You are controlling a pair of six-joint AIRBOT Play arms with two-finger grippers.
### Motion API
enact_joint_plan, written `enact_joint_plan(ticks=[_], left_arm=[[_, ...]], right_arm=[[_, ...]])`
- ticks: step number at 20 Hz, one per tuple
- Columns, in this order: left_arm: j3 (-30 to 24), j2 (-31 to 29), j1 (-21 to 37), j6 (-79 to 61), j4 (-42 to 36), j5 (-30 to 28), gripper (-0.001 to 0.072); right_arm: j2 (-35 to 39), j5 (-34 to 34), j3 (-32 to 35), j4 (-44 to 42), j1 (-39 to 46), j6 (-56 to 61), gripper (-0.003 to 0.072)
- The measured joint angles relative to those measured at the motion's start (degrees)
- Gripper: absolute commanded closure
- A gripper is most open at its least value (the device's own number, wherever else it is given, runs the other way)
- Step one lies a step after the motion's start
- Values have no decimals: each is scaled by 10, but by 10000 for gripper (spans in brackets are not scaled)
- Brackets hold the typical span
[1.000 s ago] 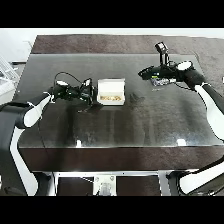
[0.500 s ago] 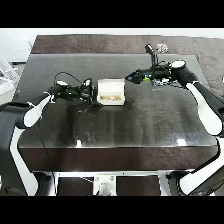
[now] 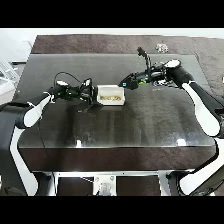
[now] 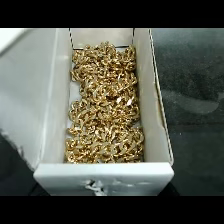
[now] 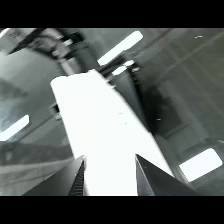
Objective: Fold the box and place the chain.
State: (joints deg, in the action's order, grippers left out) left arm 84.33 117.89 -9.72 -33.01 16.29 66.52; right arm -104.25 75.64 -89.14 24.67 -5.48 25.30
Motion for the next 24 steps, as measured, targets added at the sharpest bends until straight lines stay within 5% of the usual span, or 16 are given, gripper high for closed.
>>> enact_joint_plan(ticks=[20, 24], left_arm=[[0, 0, 0, 0, 0, 0, 245], [0, 0, 0, 0, 0, 0, 246]], right_arm=[[0, -25, -12, 100, -50, -62, 299], [0, -32, -14, 102, -51, -74, 247]])
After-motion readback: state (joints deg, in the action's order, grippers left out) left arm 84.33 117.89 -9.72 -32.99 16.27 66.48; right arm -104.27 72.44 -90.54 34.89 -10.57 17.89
